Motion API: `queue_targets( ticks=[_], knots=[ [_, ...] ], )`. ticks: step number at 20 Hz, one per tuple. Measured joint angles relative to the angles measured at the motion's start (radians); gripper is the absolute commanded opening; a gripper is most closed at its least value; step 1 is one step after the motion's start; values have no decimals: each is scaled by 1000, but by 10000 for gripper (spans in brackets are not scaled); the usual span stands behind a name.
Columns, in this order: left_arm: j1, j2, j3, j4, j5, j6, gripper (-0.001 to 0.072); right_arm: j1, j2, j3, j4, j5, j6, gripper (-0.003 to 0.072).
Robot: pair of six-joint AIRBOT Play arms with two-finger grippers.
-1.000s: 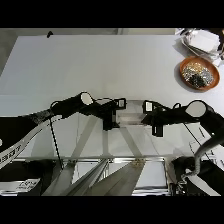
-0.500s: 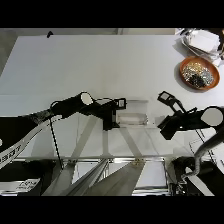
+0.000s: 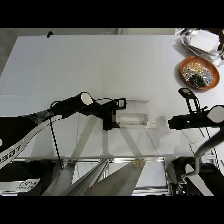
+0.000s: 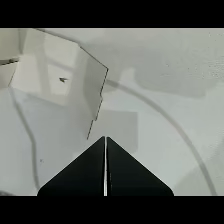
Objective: Fold the box and place the chain.
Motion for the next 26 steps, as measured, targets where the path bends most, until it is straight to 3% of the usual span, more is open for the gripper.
queue_targets(
  ticks=[9, 26],
  knots=[
    [0, 0, 0, 0, 0, 0, 314, -11, -179, -13, 204, -109, -97, 11],
    [0, 0, 0, 0, 0, 0, 314, -11, -208, -68, 335, -153, -170, 11]
  ],
)
